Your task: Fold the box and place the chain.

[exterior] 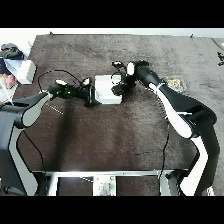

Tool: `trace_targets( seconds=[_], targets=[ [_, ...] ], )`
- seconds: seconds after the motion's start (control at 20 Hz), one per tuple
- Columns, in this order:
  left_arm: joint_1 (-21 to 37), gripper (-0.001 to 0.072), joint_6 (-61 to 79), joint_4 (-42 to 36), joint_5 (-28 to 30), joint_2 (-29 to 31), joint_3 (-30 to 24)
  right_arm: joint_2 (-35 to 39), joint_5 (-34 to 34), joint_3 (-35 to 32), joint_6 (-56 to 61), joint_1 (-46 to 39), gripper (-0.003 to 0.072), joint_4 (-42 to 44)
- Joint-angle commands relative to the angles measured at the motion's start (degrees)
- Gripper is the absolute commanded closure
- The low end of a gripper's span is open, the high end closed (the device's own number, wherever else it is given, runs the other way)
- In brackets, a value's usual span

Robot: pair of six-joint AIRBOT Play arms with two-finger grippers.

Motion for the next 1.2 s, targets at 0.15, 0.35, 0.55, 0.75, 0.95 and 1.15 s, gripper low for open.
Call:
trace_targets(
  seconds=[0.15,0.35,0.55,0.75,0.95,1.15],
  targets=[
    [0.0,0.0236,0.0,0.0,0.2,0.0,0.0,-1.1,-0.2,1.6,7.8,0.9,0.0240,-4.9],
    [0.0,0.0236,0.0,0.0,0.2,0.0,0.0,-1.2,-0.2,1.6,9.9,1.1,0.0303,-5.0],
    [0.0,0.0236,0.0,0.0,0.2,0.0,0.0,-1.2,1.1,1.6,13.7,1.1,0.0303,-4.7],
    [0.0,0.0236,0.0,0.0,0.2,0.0,0.0,-1.2,1.6,1.6,16.4,1.1,0.0304,-4.2],
    [0.0,0.0236,0.0,0.0,0.2,0.0,0.0,-1.4,3.5,1.6,17.0,1.1,0.0368,-4.8],
    [0.0,0.0236,0.0,0.0,0.2,0.0,0.0,-3.0,2.9,1.6,18.2,2.2,0.0368,-4.7]
  ],
)
